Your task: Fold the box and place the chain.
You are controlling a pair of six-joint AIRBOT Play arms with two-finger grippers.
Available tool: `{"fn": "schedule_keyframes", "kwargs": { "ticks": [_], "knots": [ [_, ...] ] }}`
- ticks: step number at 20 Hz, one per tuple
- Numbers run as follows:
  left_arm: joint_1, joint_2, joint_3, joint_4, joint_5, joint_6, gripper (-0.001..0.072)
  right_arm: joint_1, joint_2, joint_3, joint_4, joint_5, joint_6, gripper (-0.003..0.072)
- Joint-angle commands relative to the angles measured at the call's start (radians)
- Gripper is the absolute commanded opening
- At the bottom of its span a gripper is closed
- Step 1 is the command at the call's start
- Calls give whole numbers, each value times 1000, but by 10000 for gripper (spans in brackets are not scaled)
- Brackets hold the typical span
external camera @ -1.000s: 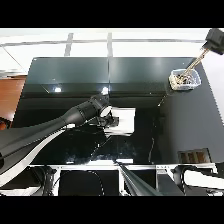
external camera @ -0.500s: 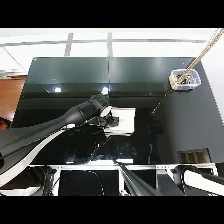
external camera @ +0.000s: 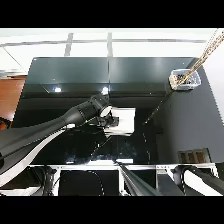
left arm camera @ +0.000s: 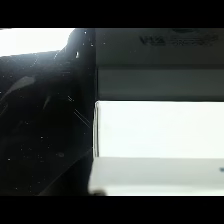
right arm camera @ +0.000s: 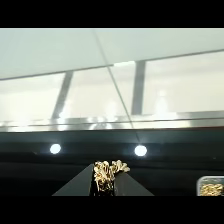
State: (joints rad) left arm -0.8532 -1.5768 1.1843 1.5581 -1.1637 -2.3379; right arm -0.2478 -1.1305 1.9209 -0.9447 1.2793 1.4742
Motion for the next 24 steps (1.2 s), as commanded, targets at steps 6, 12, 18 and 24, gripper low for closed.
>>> {"fn": "schedule_keyframes", "kwargs": {
  "ticks": [6, 12, 18, 24],
  "knots": [
    [0, 0, 0, 0, 0, 0, 25, 0, 62, 1, 148, 63, -16, 16],
    [0, 0, 0, 0, -1, 0, 25, 51, 62, -3, 267, 79, -39, 17],
    [0, 0, 0, 0, -1, 0, 25, 240, 62, -25, 209, 268, -43, 17],
    [0, 0, 0, 0, -1, 0, 25, 447, 62, -223, 182, 286, -83, 17]
  ]
}}
